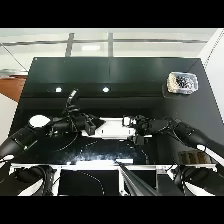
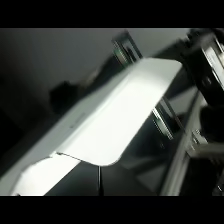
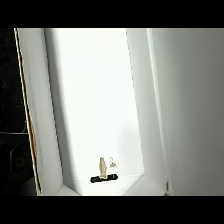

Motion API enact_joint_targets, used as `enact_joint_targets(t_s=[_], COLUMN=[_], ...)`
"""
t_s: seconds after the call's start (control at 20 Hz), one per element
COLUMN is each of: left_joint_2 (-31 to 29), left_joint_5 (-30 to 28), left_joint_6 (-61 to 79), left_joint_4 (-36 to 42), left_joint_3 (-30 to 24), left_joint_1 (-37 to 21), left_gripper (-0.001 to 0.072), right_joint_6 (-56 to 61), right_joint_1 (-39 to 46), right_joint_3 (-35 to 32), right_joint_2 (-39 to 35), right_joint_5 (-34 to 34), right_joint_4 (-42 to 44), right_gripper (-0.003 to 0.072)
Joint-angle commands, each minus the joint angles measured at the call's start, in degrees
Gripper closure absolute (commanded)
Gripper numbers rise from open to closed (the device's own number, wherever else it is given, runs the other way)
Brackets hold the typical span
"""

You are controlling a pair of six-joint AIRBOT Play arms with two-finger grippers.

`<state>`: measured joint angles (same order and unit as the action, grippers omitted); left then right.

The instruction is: Fold the box and place the chain.

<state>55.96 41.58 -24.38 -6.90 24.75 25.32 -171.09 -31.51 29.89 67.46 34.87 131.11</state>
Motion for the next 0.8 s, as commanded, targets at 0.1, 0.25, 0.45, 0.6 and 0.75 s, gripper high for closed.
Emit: enact_joint_targets(t_s=[0.1,0.25,0.45,0.6,0.75], left_joint_2=[3.8,8.2,13.5,14.4,13.1], left_joint_5=[-12.7,-14.6,-13.8,-13.4,-12.3], left_joint_6=[5.1,5.1,5.1,5.1,5.1], left_joint_4=[5.3,5.3,5.2,5.2,2.9], left_joint_3=[-0.8,-0.6,2.1,3.7,4.3], left_joint_1=[2.2,2.2,2.6,2.6,2.0], left_gripper=[0.0681,0.0681,0.0681,0.0682,0.0682], right_joint_6=[0.0,0.1,0.1,0.1,0.1], right_joint_1=[0.0,0.0,0.0,0.0,0.0], right_joint_3=[0.0,0.0,0.0,0.0,0.0], right_joint_2=[0.0,0.0,0.0,0.0,0.0], right_joint_5=[0.1,0.0,0.0,0.1,0.1], right_joint_4=[0.0,0.0,0.0,0.0,0.0], right_gripper=[0.0278,0.0278,0.0279,0.0279,0.0278])
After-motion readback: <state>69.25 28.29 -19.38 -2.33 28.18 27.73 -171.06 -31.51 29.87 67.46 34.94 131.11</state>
